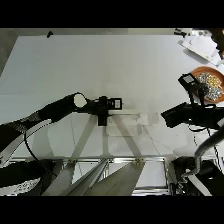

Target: Fold the box and place the chain.

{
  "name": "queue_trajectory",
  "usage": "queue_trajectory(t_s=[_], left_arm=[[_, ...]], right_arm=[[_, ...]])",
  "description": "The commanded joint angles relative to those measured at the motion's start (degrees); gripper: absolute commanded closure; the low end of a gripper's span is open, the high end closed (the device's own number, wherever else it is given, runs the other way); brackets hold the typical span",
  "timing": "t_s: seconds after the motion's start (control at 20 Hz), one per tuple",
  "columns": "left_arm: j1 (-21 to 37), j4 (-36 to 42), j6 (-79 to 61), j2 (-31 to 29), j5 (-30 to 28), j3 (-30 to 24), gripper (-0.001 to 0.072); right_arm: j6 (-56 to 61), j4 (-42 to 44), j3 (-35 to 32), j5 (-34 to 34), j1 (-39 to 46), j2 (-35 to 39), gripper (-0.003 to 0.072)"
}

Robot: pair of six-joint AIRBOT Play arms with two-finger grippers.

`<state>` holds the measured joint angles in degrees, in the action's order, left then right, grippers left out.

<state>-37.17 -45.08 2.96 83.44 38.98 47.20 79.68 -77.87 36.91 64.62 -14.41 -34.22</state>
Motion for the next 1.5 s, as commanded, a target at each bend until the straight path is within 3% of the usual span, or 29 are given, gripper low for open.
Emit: queue_trajectory(t_s=[0.0, 0.95, 1.0, 1.05, 1.15, 1.2, 1.45], left_arm=[[0.0, -3.3, 3.1, 0.0, 1.3, 0.0, 0.0705], [0.0, -4.9, 4.1, 0.0, 1.5, 0.0, 0.0698], [0.0, -4.9, 4.1, 0.0, 1.6, 0.0, 0.0698], [0.0, -4.9, 4.1, 0.0, 1.6, 0.0, 0.0697], [0.0, -4.9, 4.1, 0.0, 1.6, 0.0, 0.0697], [0.0, -4.9, 4.1, 0.0, 1.6, 0.0, 0.0697], [0.0, -4.9, 4.1, 0.0, 1.6, 0.0, 0.0697]], right_arm=[[0.0, 0.0, 0.0, 0.0, 0.0, 0.0, 0.0282], [-3.7, 0.1, 0.0, -0.7, 0.0, 0.0, 0.0285], [-4.5, 0.2, 0.0, -0.6, 0.0, 0.0, 0.0340], [-6.5, 0.2, 0.0, -0.5, 0.0, 0.0, 0.0461], [-11.9, 0.2, 0.0, -1.0, 0.0, 0.0, 0.0559], [-15.0, 0.3, 0.0, -1.4, 0.0, 0.0, 0.0646], [-35.4, 9.7, 0.0, 0.2, 0.0, -2.1, 0.0671]])
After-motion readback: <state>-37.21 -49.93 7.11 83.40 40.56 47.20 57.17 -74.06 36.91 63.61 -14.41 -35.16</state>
